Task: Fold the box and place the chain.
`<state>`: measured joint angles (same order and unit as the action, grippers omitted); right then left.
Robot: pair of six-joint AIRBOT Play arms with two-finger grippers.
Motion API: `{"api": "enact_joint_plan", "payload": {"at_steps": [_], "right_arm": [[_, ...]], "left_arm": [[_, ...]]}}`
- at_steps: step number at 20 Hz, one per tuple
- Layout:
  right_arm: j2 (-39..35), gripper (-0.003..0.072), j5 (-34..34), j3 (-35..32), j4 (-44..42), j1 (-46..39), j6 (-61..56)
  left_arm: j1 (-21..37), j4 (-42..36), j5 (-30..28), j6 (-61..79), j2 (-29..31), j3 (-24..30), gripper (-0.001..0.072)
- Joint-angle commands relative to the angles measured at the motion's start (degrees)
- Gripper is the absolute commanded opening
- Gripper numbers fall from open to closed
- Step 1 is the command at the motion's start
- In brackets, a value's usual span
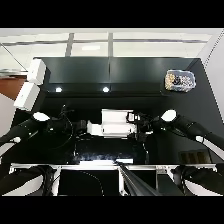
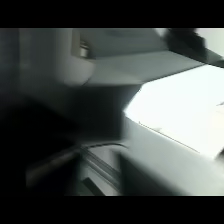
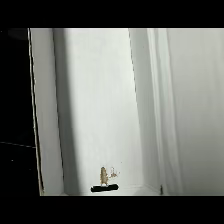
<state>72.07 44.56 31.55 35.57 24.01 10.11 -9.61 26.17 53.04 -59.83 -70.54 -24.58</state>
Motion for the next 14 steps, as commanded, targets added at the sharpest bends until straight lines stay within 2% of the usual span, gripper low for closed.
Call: {"api": "enact_joint_plan", "payload": {"at_steps": [1, 3, 4, 5, 11, 14], "right_arm": [[0.00, 0.0474, 0.02, -0.04, -0.02, 0.04, -0.02], [0.00, 0.0474, 0.02, -0.02, -0.04, 0.04, -0.02], [0.00, 0.0474, 0.04, -0.02, -0.04, 0.04, -0.02], [0.00, 0.0474, 0.02, -0.02, -0.02, 0.04, -0.02], [0.00, 0.0474, 0.00, -0.02, -0.07, 0.04, -0.02], [0.00, 0.0474, -0.02, -0.02, -0.07, 0.04, -0.02]], "left_arm": [[-0.20, 1.86, 3.23, 1.81, 0.00, -3.21, 0.0566], [-0.17, 5.62, 4.37, 1.73, 0.11, -6.03, 0.0580], [-0.17, 6.19, 5.05, 1.60, 0.13, -7.26, 0.0620], [-0.35, 6.12, 5.92, 1.55, 0.15, -8.26, 0.0715], [-4.35, 6.14, 7.28, 1.53, 0.17, -10.73, 0.0715], [-8.85, 6.19, 2.60, -0.70, 0.17, -10.73, 0.0710]]}}
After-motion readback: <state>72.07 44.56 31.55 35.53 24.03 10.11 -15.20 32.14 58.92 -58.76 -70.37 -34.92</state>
